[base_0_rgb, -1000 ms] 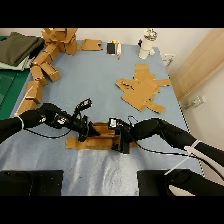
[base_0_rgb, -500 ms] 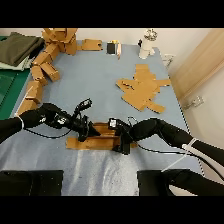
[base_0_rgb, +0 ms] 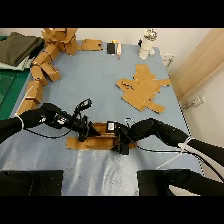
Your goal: Fold the box.
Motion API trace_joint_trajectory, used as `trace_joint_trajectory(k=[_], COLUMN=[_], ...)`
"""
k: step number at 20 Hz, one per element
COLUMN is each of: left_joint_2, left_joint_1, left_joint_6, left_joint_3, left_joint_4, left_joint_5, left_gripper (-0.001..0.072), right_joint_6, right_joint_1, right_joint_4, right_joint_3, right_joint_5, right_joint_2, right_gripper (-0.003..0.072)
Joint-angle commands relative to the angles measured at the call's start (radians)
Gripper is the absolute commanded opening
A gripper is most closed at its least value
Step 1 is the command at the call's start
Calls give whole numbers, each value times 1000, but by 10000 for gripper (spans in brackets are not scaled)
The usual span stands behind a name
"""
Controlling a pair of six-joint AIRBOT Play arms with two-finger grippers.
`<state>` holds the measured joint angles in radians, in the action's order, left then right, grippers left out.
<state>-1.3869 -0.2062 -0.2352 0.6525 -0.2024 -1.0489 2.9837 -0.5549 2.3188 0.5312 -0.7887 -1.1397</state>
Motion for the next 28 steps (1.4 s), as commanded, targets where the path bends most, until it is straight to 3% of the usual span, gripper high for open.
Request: trace_joint_trajectory(k=[1, 5, 7, 28], left_joint_2=[0, 0, 0, 0], left_joint_1=[0, 0, 0, 0], left_joint_6=[0, 0, 0, -1], left_joint_3=[0, 0, 0, 0], left_joint_4=[0, 0, 0, 49], left_joint_5=[0, 0, 0, 53], left_gripper=[14, 14, 14, 14], right_joint_6=[17, 17, 17, 17], right_joint_1=[-3, -4, -4, -4], right_joint_4=[1, -5, -6, -6], right_joint_3=[-1, 0, 0, 0], right_joint_5=[-16, -12, -9, -13], right_joint_2=[-2, -2, -2, -2], right_gripper=[555, 553, 468, 468])
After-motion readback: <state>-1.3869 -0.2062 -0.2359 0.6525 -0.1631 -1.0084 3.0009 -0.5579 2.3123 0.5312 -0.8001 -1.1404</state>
